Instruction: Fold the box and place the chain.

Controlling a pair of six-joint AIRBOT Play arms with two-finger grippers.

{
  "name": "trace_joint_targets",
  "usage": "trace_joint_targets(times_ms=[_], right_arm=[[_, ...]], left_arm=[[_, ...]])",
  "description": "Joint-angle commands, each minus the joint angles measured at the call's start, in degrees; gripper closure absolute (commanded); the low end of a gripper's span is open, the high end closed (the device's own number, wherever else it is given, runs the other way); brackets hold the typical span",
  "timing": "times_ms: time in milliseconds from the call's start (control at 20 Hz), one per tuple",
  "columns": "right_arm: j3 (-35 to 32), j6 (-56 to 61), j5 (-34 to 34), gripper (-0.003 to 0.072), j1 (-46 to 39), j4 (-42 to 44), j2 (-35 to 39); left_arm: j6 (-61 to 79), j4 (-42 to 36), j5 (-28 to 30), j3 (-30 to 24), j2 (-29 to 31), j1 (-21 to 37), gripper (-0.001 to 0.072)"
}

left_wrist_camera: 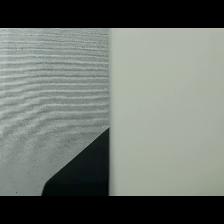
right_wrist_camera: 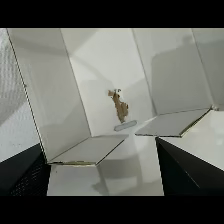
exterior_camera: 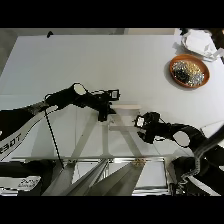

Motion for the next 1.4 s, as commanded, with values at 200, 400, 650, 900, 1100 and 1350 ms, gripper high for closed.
trace_joint_targets(times_ms=[200, 400, 650, 900, 1100, 1350], right_arm=[[0.0, -15.0, 0.2, -0.0003, -5.1, 8.0, -0.1], [0.4, -22.7, 1.4, -0.0003, -8.3, 14.4, -0.3], [0.6, -32.3, 1.3, -0.0004, -8.3, 22.6, -3.8], [2.8, -33.2, 3.5, -0.0005, -12.0, 22.8, -4.7], [3.3, -38.5, 6.3, -0.0004, -14.5, 24.2, -5.3], [3.6, -47.3, 7.7, -0.0004, -15.5, 29.6, -8.8]], left_arm=[[0.0, 0.0, 0.0, 0.0, 0.0, 0.0, 0.0698], [0.0, 0.0, 0.0, 0.0, 0.0, 0.0, 0.0698], [0.0, 0.0, 0.0, 0.0, 0.0, 0.0, 0.0698], [0.0, 0.0, 0.0, 0.0, 0.0, 0.0, 0.0698], [0.0, 0.0, 0.0, 0.0, 0.0, 0.0, 0.0698], [0.0, 0.0, 0.0, 0.0, 0.0, 0.0, 0.0698]])
